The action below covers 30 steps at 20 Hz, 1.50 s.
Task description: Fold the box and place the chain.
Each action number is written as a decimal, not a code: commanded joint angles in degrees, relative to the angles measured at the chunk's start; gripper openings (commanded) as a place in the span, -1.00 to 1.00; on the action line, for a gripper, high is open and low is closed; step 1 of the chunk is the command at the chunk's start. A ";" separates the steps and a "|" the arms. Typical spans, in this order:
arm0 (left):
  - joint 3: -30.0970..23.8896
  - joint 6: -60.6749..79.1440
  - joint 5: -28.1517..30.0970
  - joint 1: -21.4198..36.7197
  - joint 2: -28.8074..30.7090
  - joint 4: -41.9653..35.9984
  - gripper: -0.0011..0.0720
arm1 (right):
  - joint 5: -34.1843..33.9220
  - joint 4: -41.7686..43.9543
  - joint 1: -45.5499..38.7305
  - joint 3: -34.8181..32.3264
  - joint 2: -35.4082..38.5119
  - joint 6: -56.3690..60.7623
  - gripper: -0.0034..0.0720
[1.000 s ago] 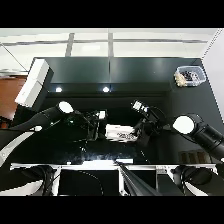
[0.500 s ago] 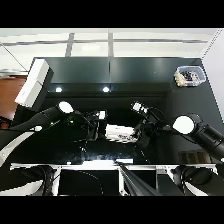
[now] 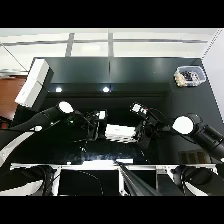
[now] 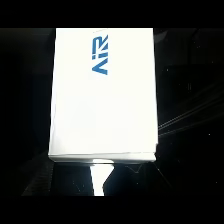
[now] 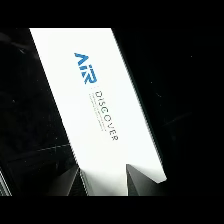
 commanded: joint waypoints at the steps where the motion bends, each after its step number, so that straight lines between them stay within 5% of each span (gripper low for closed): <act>1: 0.07 0.07 0.00 -0.02 0.00 -0.02 0.54 | 0.55 0.04 0.02 0.00 0.04 -0.04 -0.11; 16: 0.07 0.07 0.00 -0.02 0.00 -0.02 0.54 | 0.46 -0.24 0.00 -0.26 -1.97 0.02 -0.09; 23: 0.07 0.07 0.00 -0.02 0.00 -0.02 0.54 | 11.19 2.25 -1.99 5.29 -0.22 15.45 -0.10; 25: 0.07 0.07 0.00 -0.02 0.00 -0.02 0.54 | 9.88 6.12 -2.23 5.27 -0.26 17.79 -0.84; 30: 0.07 0.07 0.00 -0.02 0.00 -0.02 0.54 | 3.28 16.24 -2.23 5.27 -5.03 20.35 -0.79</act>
